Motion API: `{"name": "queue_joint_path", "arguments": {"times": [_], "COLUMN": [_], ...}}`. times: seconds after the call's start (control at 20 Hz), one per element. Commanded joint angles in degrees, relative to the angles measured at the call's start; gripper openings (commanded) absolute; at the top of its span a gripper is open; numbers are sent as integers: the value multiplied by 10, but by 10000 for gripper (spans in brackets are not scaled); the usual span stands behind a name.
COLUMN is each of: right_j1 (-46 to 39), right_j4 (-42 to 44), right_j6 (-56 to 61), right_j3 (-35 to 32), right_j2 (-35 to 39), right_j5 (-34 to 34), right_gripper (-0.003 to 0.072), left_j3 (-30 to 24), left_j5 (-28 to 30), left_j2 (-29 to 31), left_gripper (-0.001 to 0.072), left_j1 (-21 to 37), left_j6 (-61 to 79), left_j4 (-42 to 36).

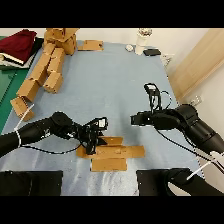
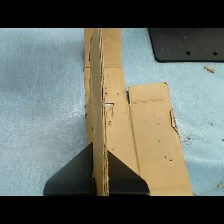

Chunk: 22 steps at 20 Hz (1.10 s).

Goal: Fold the box.

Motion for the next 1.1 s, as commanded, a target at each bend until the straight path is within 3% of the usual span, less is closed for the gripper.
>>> {"name": "queue_joint_path", "arguments": {"times": [0.0,0.5,0.85,1.05], "right_j1": [0,15,83,113], "right_j4": [0,0,0,-21], "right_j6": [0,0,0,11], "right_j3": [0,-3,-21,-22], "right_j2": [0,58,44,41], "right_j5": [-1,-58,-64,-108], "right_gripper": [2,2,2,2], "left_j3": [0,0,0,0], "left_j5": [5,23,18,-1], "left_j2": [-4,-2,0,0], "left_gripper": [12,13,12,12], "left_j1": [1,2,2,2], "left_j6": [-1,0,-1,0], "left_j4": [4,4,3,4]}}
